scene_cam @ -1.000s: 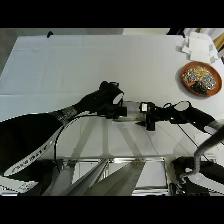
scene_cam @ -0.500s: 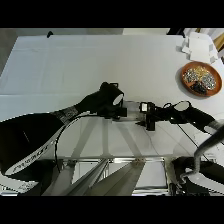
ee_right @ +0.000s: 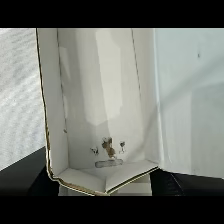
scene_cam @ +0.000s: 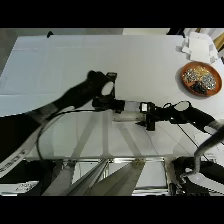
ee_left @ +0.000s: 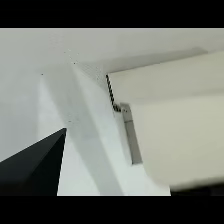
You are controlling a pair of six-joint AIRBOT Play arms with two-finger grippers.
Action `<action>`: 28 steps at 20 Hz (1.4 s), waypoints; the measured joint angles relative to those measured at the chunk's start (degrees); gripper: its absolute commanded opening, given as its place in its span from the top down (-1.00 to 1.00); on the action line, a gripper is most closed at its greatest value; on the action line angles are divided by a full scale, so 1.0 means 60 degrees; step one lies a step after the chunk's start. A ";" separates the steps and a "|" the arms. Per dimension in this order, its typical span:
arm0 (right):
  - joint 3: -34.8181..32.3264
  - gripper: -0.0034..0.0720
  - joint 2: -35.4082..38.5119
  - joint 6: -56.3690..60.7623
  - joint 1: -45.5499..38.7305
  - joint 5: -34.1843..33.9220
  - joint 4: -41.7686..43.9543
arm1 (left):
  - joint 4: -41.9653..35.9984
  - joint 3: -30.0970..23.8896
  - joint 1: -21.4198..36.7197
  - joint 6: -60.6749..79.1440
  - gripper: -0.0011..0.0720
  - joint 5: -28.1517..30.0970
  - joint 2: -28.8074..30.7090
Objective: Fold the box and place the chain.
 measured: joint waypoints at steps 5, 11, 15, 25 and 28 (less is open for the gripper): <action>0.0000 -0.14 0.0000 0.0000 0.0000 0.0000 0.0000 | -0.0328 -0.0503 0.0911 0.4204 -0.82 -0.0011 0.2000; 0.0000 -0.14 0.0000 0.0000 0.0000 0.0000 0.0000 | -0.2189 -0.4605 0.2470 1.1919 -0.93 0.1807 0.5643; 0.0000 -0.14 0.0000 0.0000 -0.0004 0.0000 0.0000 | -0.4397 -0.7395 0.3271 1.6451 -0.93 0.3122 0.6918; 0.0000 -0.14 0.0000 0.0000 -0.0004 0.0000 0.0000 | -0.9653 -0.8688 0.3253 2.4072 -0.94 0.4972 0.4903; 0.0000 -0.14 0.0000 0.0000 0.0000 0.0000 0.0000 | -1.0411 -0.8721 0.3238 2.5332 -0.94 0.5067 0.4131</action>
